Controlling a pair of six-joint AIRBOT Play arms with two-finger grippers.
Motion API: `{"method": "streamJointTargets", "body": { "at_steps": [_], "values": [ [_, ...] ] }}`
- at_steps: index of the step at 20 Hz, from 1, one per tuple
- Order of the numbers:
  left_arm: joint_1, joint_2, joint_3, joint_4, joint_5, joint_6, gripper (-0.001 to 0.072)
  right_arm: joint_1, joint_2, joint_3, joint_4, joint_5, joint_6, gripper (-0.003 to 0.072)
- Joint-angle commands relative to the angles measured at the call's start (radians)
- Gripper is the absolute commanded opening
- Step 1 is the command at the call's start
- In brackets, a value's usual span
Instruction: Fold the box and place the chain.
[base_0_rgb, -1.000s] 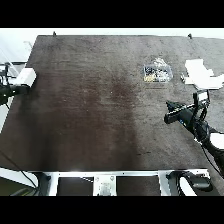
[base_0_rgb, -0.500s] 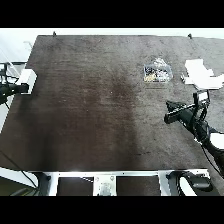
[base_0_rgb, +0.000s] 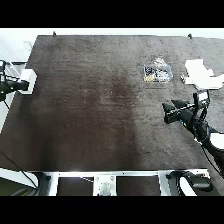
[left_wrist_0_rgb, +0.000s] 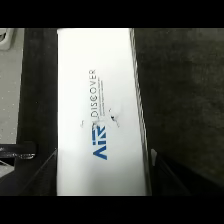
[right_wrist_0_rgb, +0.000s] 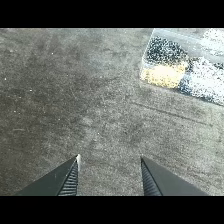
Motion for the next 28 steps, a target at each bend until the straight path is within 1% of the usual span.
{"method": "streamJointTargets", "body": {
  "at_steps": [1, 3, 4, 5, 6, 7, 8, 9, 10, 11, 12, 13, 14, 15, 17, 19, 21, 22, 24, 26, 28],
  "values": [
    [0.0, 0.055, 0.01, 0.012, -0.016, -0.021, 0.072, 0.0, 0.001, 0.0, 0.0, -0.002, -0.001, 0.0476],
    [0.0, 0.109, 0.01, 0.036, -0.034, -0.022, 0.072, 0.0, 0.001, 0.0, 0.0, -0.002, -0.001, 0.0476],
    [0.0, 0.14, 0.01, 0.039, -0.065, -0.023, 0.072, 0.0, 0.001, 0.0, 0.0, -0.002, -0.001, 0.0476],
    [0.0, 0.173, 0.01, 0.039, -0.101, -0.023, 0.0699, 0.0, 0.001, 0.0, 0.0, -0.002, -0.001, 0.0476],
    [0.0, 0.208, 0.01, 0.039, -0.143, -0.026, 0.0703, 0.0, 0.001, 0.0, 0.0, -0.002, -0.001, 0.0472],
    [0.0, 0.242, 0.01, 0.038, -0.183, -0.047, 0.0641, 0.0, 0.001, 0.0, 0.0, -0.002, -0.001, 0.042],
    [0.0, 0.274, 0.01, 0.039, -0.235, -0.059, 0.0364, 0.0, 0.001, 0.0, 0.0, -0.002, -0.001, 0.0336],
    [0.0, 0.307, 0.01, 0.038, -0.312, -0.039, 0.004, 0.0, 0.001, 0.001, 0.0, -0.002, -0.001, 0.0204],
    [0.0, 0.338, 0.009, 0.03, -0.383, -0.022, 0.0017, 0.0, 0.002, 0.001, 0.0, -0.002, -0.001, 0.0072],
    [0.0, 0.373, 0.002, 0.001, -0.426, -0.022, 0.0014, 0.0, 0.005, 0.002, 0.0, -0.002, 0.0, 0.0012],
    [0.0, 0.419, -0.022, -0.051, -0.434, -0.003, 0.0014, 0.0, 0.013, 0.002, 0.0, -0.002, 0.0, 0.0012],
    [0.0, 0.474, -0.063, -0.116, -0.421, 0.038, 0.0013, 0.0, 0.023, 0.002, 0.001, -0.002, 0.0, 0.0012],
    [0.0, 0.547, -0.124, -0.189, -0.402, 0.106, 0.0013, 0.0, 0.037, 0.002, 0.008, -0.006, 0.0, 0.0011],
    [0.0, 0.625, -0.2, -0.263, -0.361, 0.159, 0.0013, 0.0, 0.056, 0.002, 0.027, -0.011, 0.0, 0.001],
    [0.0, 0.814, -0.407, -0.431, -0.316, 0.362, 0.0013, 0.0, 0.104, 0.001, 0.034, -0.042, 0.039, 0.0009],
    [-0.002, 1.003, -0.608, -0.507, -0.24, 0.435, 0.0013, 0.0, 0.156, 0.0, 0.033, -0.102, 0.075, 0.0008],
    [-0.003, 1.181, -0.781, -0.517, -0.215, 0.457, 0.0013, 0.0, 0.2, 0.0, 0.032, -0.108, 0.075, 0.0008],
    [-0.003, 1.261, -0.854, -0.518, -0.215, 0.447, 0.0013, 0.0, 0.216, 0.0, 0.033, -0.108, 0.075, 0.0008],
    [-0.003, 1.431, -0.986, -0.517, -0.176, 0.375, 0.0013, 0.0, 0.237, 0.0, 0.033, -0.107, 0.079, 0.0008],
    [-0.003, 1.595, -1.085, -0.507, -0.145, 0.302, 0.0013, 0.0, 0.26, -0.007, 0.031, -0.092, 0.079, 0.0008],
    [-0.003, 1.715, -1.137, -0.375, -0.172, 0.149, 0.0013, 0.0, 0.289, -0.036, 0.03, -0.071, 0.089, 0.0007]
  ]
}}
